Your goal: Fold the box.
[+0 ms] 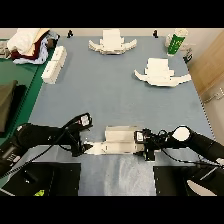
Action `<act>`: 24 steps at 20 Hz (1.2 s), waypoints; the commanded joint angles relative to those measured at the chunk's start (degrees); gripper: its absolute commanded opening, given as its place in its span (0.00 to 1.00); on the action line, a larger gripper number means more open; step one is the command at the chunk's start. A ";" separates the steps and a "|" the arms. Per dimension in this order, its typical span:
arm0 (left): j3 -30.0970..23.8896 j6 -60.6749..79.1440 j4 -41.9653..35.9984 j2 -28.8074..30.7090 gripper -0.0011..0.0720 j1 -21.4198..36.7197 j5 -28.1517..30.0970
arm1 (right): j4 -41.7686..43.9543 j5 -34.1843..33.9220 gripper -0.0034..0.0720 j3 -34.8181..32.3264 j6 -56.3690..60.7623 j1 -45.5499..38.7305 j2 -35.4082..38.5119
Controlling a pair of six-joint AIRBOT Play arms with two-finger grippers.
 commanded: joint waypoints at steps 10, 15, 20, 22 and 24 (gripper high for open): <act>-5.97 28.26 -25.51 -18.43 0.57 -5.31 12.66 | 0.02 0.02 0.71 0.00 0.02 0.02 0.07; -4.35 28.33 -27.78 -21.00 0.16 -8.81 17.53 | 0.02 0.00 0.71 0.00 0.02 0.02 0.07; -4.07 28.70 -31.93 -22.03 0.16 -11.04 19.30 | 0.02 0.02 0.71 0.00 0.02 0.02 0.04; -4.09 28.63 -31.85 -22.60 0.37 -11.02 19.34 | 0.02 0.02 0.71 0.00 0.02 0.02 0.07; -4.09 28.61 -31.85 -22.86 0.86 -11.02 19.06 | 0.02 0.00 0.71 0.00 0.02 0.02 0.07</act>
